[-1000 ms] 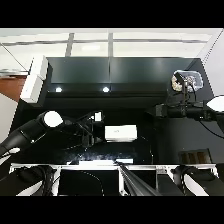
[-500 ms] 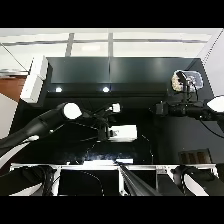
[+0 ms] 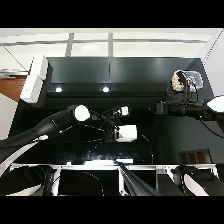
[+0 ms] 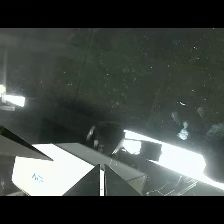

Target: Fold the box and place the chain.

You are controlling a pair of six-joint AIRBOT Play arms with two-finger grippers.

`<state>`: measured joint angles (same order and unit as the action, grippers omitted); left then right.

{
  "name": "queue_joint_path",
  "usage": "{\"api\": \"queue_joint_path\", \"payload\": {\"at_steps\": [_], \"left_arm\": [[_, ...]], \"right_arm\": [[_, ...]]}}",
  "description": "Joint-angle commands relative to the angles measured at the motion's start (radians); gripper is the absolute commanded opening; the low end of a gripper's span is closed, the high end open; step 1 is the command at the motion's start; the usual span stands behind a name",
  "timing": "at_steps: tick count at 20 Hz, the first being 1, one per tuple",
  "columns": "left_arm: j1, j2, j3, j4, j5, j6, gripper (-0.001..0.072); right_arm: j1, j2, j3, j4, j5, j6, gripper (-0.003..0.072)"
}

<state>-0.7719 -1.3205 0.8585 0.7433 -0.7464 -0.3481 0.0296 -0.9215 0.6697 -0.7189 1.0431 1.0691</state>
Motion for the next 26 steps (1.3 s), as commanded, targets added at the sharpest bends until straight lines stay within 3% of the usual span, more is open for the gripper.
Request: {"api": "queue_joint_path", "payload": {"at_steps": [1,13,21,22,23,24,26], "left_arm": [[-0.021,-0.011,0.001,0.012,0.008,0.000,0.0714],[-0.059,-0.039,0.001,0.053,0.059,0.000,0.0715],[-0.076,-0.119,0.001,0.060,0.065,-0.001,0.0705],[-0.075,-0.119,0.001,0.061,0.060,-0.002,0.0614],[-0.074,-0.115,0.002,0.079,0.053,-0.028,0.0431],[-0.069,-0.105,0.002,0.125,0.055,-0.104,0.0350],[-0.031,-0.060,0.002,0.269,0.025,-0.335,0.0348]], "right_arm": [[-0.001,0.000,0.001,0.000,-0.001,0.001,0.0040],[-0.001,0.000,0.001,0.000,-0.001,0.001,0.0040],[-0.001,0.000,0.001,0.000,-0.010,0.001,0.0040],[-0.001,0.000,0.001,0.000,-0.019,0.001,0.0040],[-0.003,0.000,0.001,0.000,-0.029,0.001,0.0041],[-0.006,0.000,0.002,0.000,-0.036,0.001,0.0040],[-0.021,0.000,0.003,0.003,-0.032,0.001,0.0040]]}}
